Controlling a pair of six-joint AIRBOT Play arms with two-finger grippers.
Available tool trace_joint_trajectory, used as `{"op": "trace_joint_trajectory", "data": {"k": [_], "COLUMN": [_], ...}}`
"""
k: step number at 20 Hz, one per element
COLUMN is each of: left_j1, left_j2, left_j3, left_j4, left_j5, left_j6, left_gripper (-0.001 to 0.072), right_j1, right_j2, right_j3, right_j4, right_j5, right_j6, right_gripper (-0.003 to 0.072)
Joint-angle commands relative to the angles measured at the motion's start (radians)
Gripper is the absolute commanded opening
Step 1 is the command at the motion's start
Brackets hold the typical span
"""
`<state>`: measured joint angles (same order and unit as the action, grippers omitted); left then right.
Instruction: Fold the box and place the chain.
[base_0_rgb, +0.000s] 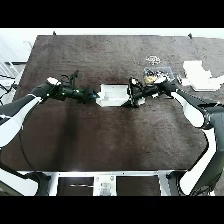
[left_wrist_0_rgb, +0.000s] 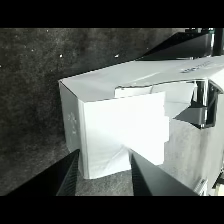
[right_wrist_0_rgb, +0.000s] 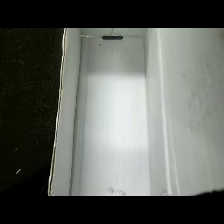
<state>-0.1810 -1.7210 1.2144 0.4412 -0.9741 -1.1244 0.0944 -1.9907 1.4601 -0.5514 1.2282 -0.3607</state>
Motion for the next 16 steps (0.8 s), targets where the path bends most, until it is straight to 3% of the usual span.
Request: {"op": "trace_joint_trajectory", "data": {"k": [1, 16], "left_j1": [-0.014, -0.156], "left_j2": [0.001, 0.000], "left_j3": [0.026, 0.198], "left_j4": [0.011, 0.430], "left_j5": [-0.016, 0.026], "left_j6": [-0.023, -0.419], "left_gripper": [0.0373, 0.0383], "right_j1": [0.000, 0.000], "right_j2": [0.000, 0.000], "right_j3": [0.000, 0.000], "right_j4": [0.000, 0.000], "right_j5": [0.000, 0.000], "right_j6": [0.000, 0.000], "right_gripper": [0.0568, 0.0568]}}
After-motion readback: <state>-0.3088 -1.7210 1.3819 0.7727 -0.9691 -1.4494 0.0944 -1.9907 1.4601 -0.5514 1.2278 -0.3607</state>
